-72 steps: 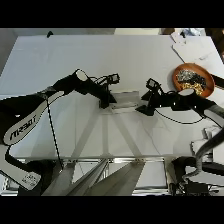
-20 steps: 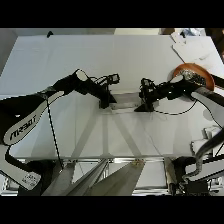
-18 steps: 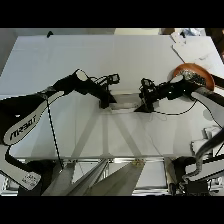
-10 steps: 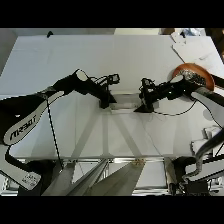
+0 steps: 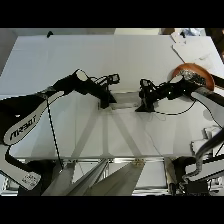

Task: Fold the box and place the chain.

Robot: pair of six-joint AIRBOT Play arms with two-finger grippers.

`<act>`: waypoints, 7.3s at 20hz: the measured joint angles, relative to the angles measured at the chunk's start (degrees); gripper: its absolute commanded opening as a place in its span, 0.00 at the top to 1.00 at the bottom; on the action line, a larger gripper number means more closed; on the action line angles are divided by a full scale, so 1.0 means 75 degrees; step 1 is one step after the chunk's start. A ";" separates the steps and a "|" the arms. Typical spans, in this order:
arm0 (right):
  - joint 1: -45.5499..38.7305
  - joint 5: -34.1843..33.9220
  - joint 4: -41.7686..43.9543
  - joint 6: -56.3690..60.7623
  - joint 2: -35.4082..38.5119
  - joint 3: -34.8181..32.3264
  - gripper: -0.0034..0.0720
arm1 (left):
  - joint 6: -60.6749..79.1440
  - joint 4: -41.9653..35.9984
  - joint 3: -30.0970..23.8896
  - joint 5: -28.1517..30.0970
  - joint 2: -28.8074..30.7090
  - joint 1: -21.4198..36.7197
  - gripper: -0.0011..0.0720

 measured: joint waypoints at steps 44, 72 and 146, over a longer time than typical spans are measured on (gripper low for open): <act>0.0000 -0.0023 -0.0050 0.0064 0.0000 0.0003 0.25 | -0.0012 -0.0015 0.0000 -0.0032 0.0000 -0.0003 0.96; 0.0003 -0.0029 -0.0050 0.0067 0.0000 0.0000 0.25 | -0.2436 0.1938 -0.0003 -0.3381 0.2218 0.0589 0.04; 0.0000 -0.0023 -0.0052 0.0064 0.0000 0.0003 0.25 | -0.1990 0.3182 -0.0003 -0.0472 0.0935 -0.0941 0.46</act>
